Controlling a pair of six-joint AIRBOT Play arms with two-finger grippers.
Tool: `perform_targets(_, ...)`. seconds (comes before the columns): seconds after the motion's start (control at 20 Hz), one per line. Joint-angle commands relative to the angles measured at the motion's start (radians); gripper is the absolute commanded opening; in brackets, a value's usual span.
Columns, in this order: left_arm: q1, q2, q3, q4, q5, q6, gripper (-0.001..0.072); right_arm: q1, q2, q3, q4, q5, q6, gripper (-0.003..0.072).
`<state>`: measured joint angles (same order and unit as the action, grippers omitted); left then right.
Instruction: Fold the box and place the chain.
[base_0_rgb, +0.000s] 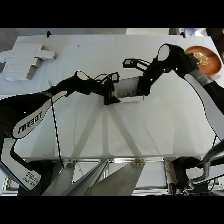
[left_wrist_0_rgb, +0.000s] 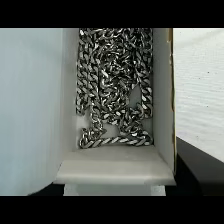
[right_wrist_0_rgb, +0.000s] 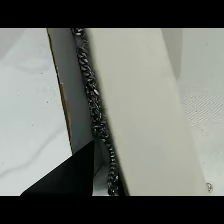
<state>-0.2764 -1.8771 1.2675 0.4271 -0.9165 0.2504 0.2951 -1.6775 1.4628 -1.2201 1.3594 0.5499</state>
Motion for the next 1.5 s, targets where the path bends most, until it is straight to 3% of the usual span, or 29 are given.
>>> perform_targets(0.0, 0.000, 0.000, 0.000, 0.000, 0.000, 0.000, 0.0280, 0.000, -0.031, -0.008, -0.010, -0.001, 0.031, 0.0173)
perform_targets(0.25, 0.000, 0.000, 0.000, 0.000, 0.000, 0.000, 0.0280, 0.000, -0.001, -0.014, 0.048, -0.010, 0.031, 0.0189)
perform_targets(0.55, 0.000, 0.000, 0.000, 0.000, 0.000, 0.000, 0.0280, -0.024, 0.159, -0.014, 0.055, -0.014, 0.030, 0.0194)
perform_targets(0.85, 0.000, 0.000, 0.000, 0.000, 0.000, 0.000, 0.0280, -0.222, 0.231, -0.019, 0.054, -0.011, 0.012, 0.0289)
perform_targets(1.05, 0.000, 0.000, 0.000, 0.000, 0.000, 0.000, 0.0280, -0.330, 0.208, -0.122, 0.088, -0.075, -0.300, 0.0310)
perform_targets(1.2, 0.000, 0.000, 0.000, 0.000, 0.000, 0.000, 0.0280, -0.342, 0.161, -0.219, 0.216, -0.171, -0.498, 0.0454)
perform_targets(1.45, 0.000, 0.000, 0.000, 0.000, 0.000, 0.000, 0.0280, -0.337, 0.039, -0.240, 0.401, -0.213, -0.678, 0.0458)
